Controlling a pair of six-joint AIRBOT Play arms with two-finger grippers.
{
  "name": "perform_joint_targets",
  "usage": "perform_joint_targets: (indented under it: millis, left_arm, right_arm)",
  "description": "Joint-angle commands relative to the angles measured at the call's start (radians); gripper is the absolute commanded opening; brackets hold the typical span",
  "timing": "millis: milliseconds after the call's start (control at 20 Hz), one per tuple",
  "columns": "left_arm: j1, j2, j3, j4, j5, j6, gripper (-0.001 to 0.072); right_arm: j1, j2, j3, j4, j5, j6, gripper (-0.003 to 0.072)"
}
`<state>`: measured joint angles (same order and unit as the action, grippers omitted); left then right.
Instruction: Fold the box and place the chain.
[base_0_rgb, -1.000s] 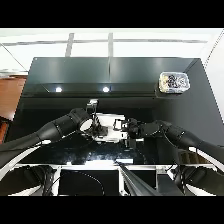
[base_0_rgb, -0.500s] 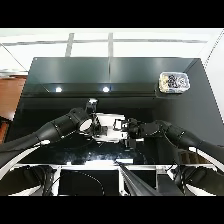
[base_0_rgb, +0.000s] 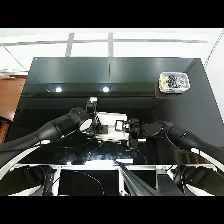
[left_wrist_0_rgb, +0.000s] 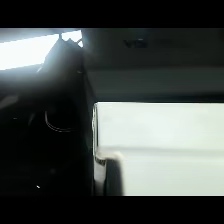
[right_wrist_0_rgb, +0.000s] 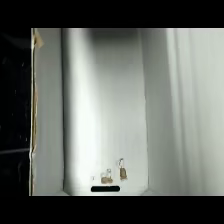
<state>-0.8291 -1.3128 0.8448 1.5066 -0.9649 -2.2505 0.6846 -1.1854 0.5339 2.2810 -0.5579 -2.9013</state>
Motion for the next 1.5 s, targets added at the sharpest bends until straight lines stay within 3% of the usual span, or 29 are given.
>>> perform_joint_targets:
  millis: [0,350,450,550,650,850,1100,1450]
  left_arm:
    - [0.003,0.003,0.004,0.016,-0.014,0.003,0.0028]
    - [0.002,0.003,0.004,0.043,-0.031,0.003,0.0027]
    - [0.002,0.003,0.004,0.057,-0.035,0.002,0.0027]
    - [0.002,0.003,0.004,0.057,-0.034,0.002,0.0027]
    - [0.002,0.003,0.004,0.057,-0.034,0.002,0.0027]
    - [0.002,0.003,0.004,0.056,-0.034,0.002,0.0028]
    - [0.002,0.003,0.004,0.056,-0.034,0.002,0.0027]
    - [0.0,0.002,0.003,0.052,-0.031,0.002,0.0027]
  right_arm:
    - [-0.006,0.07,0.002,-0.126,-0.035,0.038,0.0702]
    - [-0.028,0.116,0.002,-0.206,-0.067,0.04,0.0699]
    - [-0.028,0.116,0.002,-0.164,-0.071,0.04,0.0459]
    - [-0.028,0.116,0.002,-0.114,-0.077,0.04,0.0458]
    - [-0.028,0.114,0.002,-0.08,-0.075,0.062,0.0233]
    - [-0.028,0.092,0.002,-0.049,-0.074,0.148,0.0226]
    - [0.013,0.087,0.002,-0.003,-0.003,0.165,0.0127]
    - [0.076,0.042,0.002,0.048,0.105,0.203,0.0129]
